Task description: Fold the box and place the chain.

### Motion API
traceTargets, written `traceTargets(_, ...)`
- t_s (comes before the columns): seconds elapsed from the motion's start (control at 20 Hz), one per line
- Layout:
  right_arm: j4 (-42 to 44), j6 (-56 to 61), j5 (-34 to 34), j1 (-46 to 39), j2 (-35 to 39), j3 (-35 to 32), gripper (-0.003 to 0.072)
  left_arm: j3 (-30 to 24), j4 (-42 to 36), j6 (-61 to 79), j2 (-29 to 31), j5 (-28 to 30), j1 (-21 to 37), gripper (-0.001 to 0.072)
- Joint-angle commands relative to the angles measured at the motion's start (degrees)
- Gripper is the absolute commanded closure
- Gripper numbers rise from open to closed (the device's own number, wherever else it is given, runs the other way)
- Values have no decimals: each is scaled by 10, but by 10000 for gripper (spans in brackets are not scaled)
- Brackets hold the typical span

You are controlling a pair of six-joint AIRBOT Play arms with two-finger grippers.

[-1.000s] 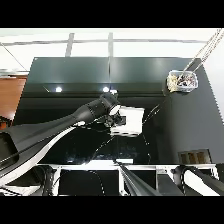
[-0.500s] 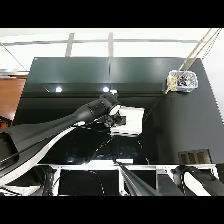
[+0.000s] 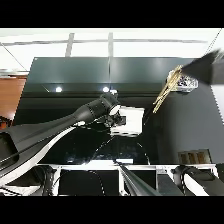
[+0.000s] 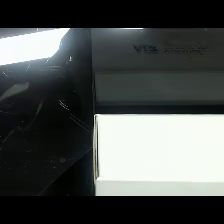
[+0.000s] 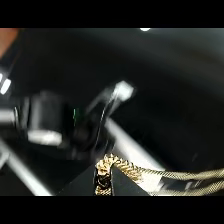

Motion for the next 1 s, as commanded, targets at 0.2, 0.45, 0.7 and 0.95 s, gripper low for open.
traceTargets(0.2,85,-47,22,9,2,-192,677,1,0,0,0,0,0,677)
traceTargets(0.45,223,-106,-23,9,2,-322,677,1,0,0,0,0,0,677)
traceTargets(0.7,222,-106,-148,21,0,-433,676,1,0,0,0,0,0,677)
traceTargets(0.95,221,-82,-333,87,-1,-512,669,1,0,0,0,0,0,677)
